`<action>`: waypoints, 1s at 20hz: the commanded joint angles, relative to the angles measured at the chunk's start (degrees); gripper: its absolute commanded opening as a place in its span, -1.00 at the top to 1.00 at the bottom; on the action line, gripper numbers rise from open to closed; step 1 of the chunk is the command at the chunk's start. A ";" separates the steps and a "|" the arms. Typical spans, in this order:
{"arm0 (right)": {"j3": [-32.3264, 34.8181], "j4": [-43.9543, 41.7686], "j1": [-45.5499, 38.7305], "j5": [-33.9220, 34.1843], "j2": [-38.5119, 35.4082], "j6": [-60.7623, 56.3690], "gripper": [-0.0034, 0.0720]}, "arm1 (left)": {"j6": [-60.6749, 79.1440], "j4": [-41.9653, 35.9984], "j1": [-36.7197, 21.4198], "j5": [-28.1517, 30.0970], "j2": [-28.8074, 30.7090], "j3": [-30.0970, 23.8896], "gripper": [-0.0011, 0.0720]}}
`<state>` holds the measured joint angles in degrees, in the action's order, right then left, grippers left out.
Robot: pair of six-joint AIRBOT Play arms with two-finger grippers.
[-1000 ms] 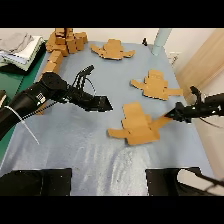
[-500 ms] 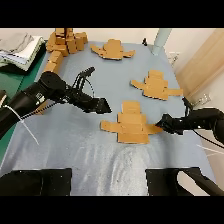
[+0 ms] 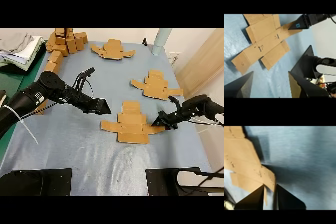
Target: Fold the box.
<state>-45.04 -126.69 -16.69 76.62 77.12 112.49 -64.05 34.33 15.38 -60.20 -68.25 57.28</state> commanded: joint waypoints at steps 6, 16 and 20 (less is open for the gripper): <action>-2.38 -4.74 6.64 4.61 4.70 10.01 0.90 | -0.48 -0.07 -0.33 -0.81 -0.44 0.04 -0.81; 8.46 -12.33 21.86 -10.01 -5.44 21.14 0.90 | 3.28 -0.11 -10.93 -2.78 -12.02 0.02 -0.81; 8.46 -12.31 25.77 -13.62 -7.19 21.51 0.90 | 5.57 -0.11 -10.82 -0.83 -18.05 0.02 -0.81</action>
